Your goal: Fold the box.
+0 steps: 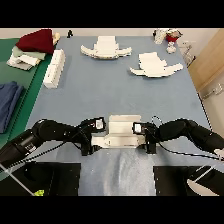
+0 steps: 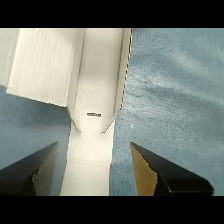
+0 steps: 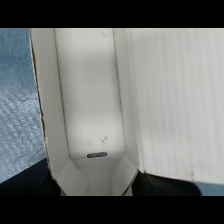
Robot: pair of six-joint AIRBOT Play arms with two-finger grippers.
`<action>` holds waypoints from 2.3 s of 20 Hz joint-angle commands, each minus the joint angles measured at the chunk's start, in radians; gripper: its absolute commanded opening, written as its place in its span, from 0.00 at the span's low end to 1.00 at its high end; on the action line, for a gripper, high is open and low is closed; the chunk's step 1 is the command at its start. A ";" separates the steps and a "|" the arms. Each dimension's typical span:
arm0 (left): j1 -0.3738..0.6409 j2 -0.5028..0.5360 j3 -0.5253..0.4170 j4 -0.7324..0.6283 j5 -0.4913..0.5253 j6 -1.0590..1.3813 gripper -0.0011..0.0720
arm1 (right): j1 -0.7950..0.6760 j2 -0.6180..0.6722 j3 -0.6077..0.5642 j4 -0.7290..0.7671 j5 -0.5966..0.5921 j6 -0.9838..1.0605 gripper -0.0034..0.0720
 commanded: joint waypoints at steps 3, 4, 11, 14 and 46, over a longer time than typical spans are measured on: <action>0.008 -0.169 -0.021 -0.154 0.077 0.269 0.97 | 0.000 0.000 0.001 0.000 0.000 0.000 0.74; 0.006 -0.192 -0.021 -0.171 0.093 0.292 0.93 | 0.000 0.000 0.001 0.000 0.000 0.000 0.74; -0.045 -0.266 -0.017 -0.275 0.174 0.407 0.24 | 0.000 0.000 0.001 0.000 0.000 0.000 0.74; -0.066 -0.266 -0.017 -0.316 0.216 0.408 0.24 | 0.000 0.000 0.001 0.000 0.000 0.000 0.74; 0.118 0.135 -0.019 0.457 -0.029 -1.468 0.04 | 0.000 0.000 0.001 0.000 0.000 0.000 0.74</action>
